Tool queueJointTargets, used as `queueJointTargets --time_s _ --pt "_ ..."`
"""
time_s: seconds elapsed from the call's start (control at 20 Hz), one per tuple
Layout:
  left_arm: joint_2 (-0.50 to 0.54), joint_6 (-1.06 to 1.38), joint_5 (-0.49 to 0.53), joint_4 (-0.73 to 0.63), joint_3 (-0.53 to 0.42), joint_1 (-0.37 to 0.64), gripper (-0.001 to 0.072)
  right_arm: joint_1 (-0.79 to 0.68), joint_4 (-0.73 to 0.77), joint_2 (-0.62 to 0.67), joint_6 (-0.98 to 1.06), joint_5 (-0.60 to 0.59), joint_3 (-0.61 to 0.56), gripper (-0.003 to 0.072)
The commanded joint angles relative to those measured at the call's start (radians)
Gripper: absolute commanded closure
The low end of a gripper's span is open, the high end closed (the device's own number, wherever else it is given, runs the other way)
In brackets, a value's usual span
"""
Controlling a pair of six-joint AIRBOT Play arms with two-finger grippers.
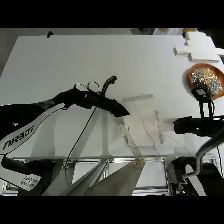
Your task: Fold the box and place the chain.
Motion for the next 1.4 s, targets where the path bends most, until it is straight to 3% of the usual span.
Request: queueJointTargets --time_s 0.0,0.15,0.25,0.3,0.35,0.4,0.45,0.6,0.8,1.0,1.1,1.25,1.35 --pt "-0.019 0.003 -0.044 0.007 0.001 -0.021 0.002 0.001 0.005 0.001 0.0 -0.009 0.0 0.0672" --pt "-0.026 0.03 -0.035 -0.023 0.001 -0.053 0.0085 0.001 0.018 0.001 0.0 -0.015 0.0 0.0672" --pt "-0.026 0.055 -0.025 -0.048 0.001 -0.065 0.009 0.001 0.018 0.001 0.0 -0.021 0.0 0.0672" --pt "-0.026 0.065 -0.022 -0.049 0.001 -0.065 0.0164 0.001 0.018 0.0 0.0 -0.023 0.0 0.0672" --pt "-0.026 0.069 -0.021 -0.048 0.001 -0.063 0.0341 0.001 0.018 0.001 0.0 -0.023 0.0 0.0672" --pt "-0.026 0.069 -0.018 -0.048 0.001 -0.056 0.0445 0.001 0.018 0.001 0.0 -0.022 0.0 0.0672" --pt "-0.025 0.07 -0.014 -0.048 0.001 -0.045 0.048 0.001 0.018 0.001 0.0 -0.022 0.0 0.0672" --pt "-0.018 0.122 -0.015 -0.037 0.001 -0.012 0.0694 0.001 0.017 0.001 0.0 -0.029 0.0 0.0671" --pt "0.012 0.235 -0.014 0.003 0.001 0.001 0.0705 0.001 0.044 0.001 -0.002 -0.045 0.0 0.0657" --pt "0.117 0.333 -0.008 0.148 0.001 -0.002 0.0705 0.001 0.153 0.001 -0.106 -0.077 0.051 0.0514" --pt "0.212 0.305 -0.001 0.299 0.001 -0.004 0.0705 0.001 0.144 0.001 -0.106 -0.072 0.115 0.0346" --pt "0.292 0.194 -0.025 0.563 0.0 -0.031 0.0705 0.001 0.146 0.001 -0.129 -0.086 0.165 0.0335" --pt "0.286 0.182 -0.021 0.585 -0.007 -0.047 0.0706 0.001 0.145 0.001 -0.129 -0.088 0.165 0.0335"
